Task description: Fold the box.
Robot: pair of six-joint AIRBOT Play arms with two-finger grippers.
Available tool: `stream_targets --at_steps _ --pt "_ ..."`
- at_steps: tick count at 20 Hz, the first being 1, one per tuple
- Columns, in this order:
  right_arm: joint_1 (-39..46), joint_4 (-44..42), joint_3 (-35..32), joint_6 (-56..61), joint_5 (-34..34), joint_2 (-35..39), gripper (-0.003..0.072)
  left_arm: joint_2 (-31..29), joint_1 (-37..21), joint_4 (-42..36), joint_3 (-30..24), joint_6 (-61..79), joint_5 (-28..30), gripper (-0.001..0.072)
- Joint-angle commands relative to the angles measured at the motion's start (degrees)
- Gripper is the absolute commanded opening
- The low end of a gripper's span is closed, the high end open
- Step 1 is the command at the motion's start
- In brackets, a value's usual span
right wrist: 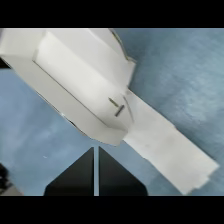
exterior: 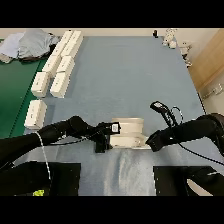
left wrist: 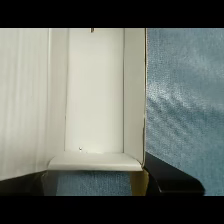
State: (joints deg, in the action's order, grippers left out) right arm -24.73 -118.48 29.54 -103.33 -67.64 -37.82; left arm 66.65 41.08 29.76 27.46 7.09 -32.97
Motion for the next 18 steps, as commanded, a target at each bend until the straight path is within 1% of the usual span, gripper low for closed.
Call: stream_targets --at_steps 1,4,5,10,14,16,18 --pt "-0.04 -16.04 0.5 6.49 7.69 -2.95 0.0002 0.0 0.02 0.0 0.02 -0.02 0.0 0.0419" --pt "-0.04 -18.67 0.72 6.47 14.08 -8.98 0.0002 0.0 0.02 -0.02 0.02 -0.02 0.0 0.0419" --pt "-0.04 -18.86 1.38 6.45 15.26 -11.04 0.0002 0.0 0.02 0.0 0.02 -0.02 0.0 0.0419" --pt "0.0 -17.18 6.14 3.63 21.38 -21.38 0.0002 0.0 0.02 0.0 0.02 -0.02 0.0 0.0419" --pt "-0.04 -17.25 6.82 2.19 21.55 -28.87 0.0002 0.0 0.02 0.0 0.02 -0.02 0.0 0.0419" --pt "-0.04 -17.29 6.82 0.7 21.18 -30.95 0.0002 0.0 0.02 0.0 0.02 -0.04 0.0 0.0419" --pt "-0.04 -17.29 6.82 0.17 21.05 -31.39 0.0002 0.0 0.02 0.0 0.02 -0.02 0.0 0.0419"
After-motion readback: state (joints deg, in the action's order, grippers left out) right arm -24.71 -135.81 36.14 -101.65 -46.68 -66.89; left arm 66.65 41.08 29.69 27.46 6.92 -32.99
